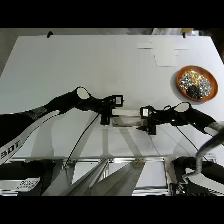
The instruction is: Fold the box and place the chain.
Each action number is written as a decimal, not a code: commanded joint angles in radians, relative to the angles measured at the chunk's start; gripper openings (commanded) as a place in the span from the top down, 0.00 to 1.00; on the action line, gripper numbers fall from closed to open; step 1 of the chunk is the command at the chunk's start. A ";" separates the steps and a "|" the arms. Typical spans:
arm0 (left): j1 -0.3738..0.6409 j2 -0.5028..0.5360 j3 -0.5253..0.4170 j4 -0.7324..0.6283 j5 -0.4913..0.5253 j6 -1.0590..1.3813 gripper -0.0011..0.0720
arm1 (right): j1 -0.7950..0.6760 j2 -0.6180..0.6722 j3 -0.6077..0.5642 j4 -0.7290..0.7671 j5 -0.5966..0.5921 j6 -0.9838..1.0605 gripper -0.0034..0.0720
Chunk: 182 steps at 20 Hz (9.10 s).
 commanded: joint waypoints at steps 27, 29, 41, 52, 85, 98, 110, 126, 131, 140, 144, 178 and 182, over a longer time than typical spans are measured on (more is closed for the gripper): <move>0.000 0.000 0.000 -0.003 0.001 0.000 0.97 | 0.001 0.000 0.000 0.000 0.000 0.003 0.51; 0.000 0.000 0.000 -0.003 0.000 0.000 0.97 | 0.001 0.000 0.000 0.000 0.000 0.003 0.51; 0.022 0.092 0.000 0.166 0.015 -0.028 0.15 | 0.001 0.000 0.000 0.000 0.000 0.003 0.51; 0.049 0.406 -0.001 0.570 -0.127 -0.619 0.65 | 0.001 0.000 0.000 0.000 0.000 0.003 0.51; -0.114 0.264 -0.021 0.394 0.248 -0.943 0.98 | 0.001 0.000 0.000 0.000 0.000 0.003 0.51; -0.103 0.354 -0.161 0.463 -0.066 -0.746 0.98 | 0.001 0.000 0.000 0.000 0.000 0.003 0.51; -0.030 0.354 -0.211 0.444 -0.033 -0.351 0.59 | 0.001 0.000 0.000 0.000 0.000 0.003 0.51; -0.044 0.291 -0.212 0.375 0.092 -0.101 0.58 | 0.001 0.000 0.000 0.000 0.000 0.003 0.51; -0.080 0.277 -0.212 0.309 0.133 -0.048 0.59 | 0.001 0.000 0.000 0.000 0.000 0.003 0.51; -0.107 0.254 -0.212 0.249 0.117 -0.052 0.62 | 0.001 0.000 0.000 0.000 0.000 0.003 0.51; -0.130 0.254 -0.212 0.217 0.149 -0.051 0.85 | 0.001 0.000 0.000 0.000 0.000 0.003 0.51; 0.122 0.504 -0.270 0.498 -0.114 -1.496 0.98 | 0.001 0.000 0.000 0.000 0.000 0.003 0.51; 0.109 0.390 -0.285 0.404 -0.091 -1.572 0.98 | 0.001 0.000 0.000 0.000 0.000 0.003 0.51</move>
